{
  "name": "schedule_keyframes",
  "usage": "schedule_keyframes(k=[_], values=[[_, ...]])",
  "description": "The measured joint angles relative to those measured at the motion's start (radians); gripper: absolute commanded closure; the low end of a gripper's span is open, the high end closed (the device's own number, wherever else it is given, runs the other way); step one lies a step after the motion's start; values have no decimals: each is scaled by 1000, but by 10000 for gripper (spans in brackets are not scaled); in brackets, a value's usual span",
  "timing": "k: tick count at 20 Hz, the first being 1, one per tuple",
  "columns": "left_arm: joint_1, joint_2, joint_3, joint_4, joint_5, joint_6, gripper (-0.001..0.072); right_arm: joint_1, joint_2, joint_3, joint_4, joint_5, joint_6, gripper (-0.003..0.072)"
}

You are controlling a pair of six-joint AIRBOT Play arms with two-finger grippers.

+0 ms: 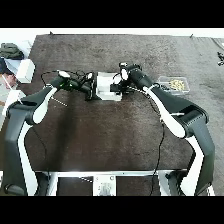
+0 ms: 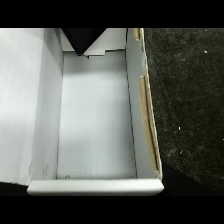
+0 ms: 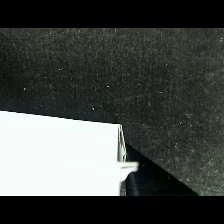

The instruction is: Fold the box and place the chain.

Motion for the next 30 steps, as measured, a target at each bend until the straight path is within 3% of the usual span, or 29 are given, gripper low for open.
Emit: schedule_keyframes(k=[1, 2, 4, 7, 8, 9, 10, 12, 14, 24, 25, 26, 30], values=[[0, 0, 0, 0, 0, 0, 437, 1, -2, 6, -3, 5, -1, 565], [0, 0, 0, 0, -1, 0, 437, 1, -3, 11, -11, 18, -2, 567], [0, 0, 0, -1, -1, 0, 437, 2, -4, 17, -15, 24, 2, 656], [0, 0, 0, -2, -1, -2, 437, 4, -5, 23, -22, 29, 3, 652], [0, 0, 0, -2, -1, -2, 437, 5, -5, 23, -23, 30, 2, 624], [0, 0, 0, -2, -1, 0, 437, 5, -5, 24, -25, 32, 0, 486], [0, 0, 0, 3, -1, 4, 437, 5, -5, 24, -25, 38, -8, 430], [0, 0, 0, 2, -2, 4, 437, 7, -2, 25, -25, 38, -7, 392], [0, 0, 0, 2, -2, 4, 437, 5, 6, 25, -26, 50, -6, 233], [0, 0, 0, 1, -1, 2, 437, -5, 174, 24, -48, 116, -143, 237], [0, 0, 0, 0, -1, 2, 437, -13, 199, 20, -62, 113, -171, 273], [0, 0, 0, 1, -1, 2, 437, -23, 225, 11, -72, 99, -195, 336], [0, 0, 0, 0, -1, 1, 437, -61, 393, -142, -94, -78, -269, 326]])
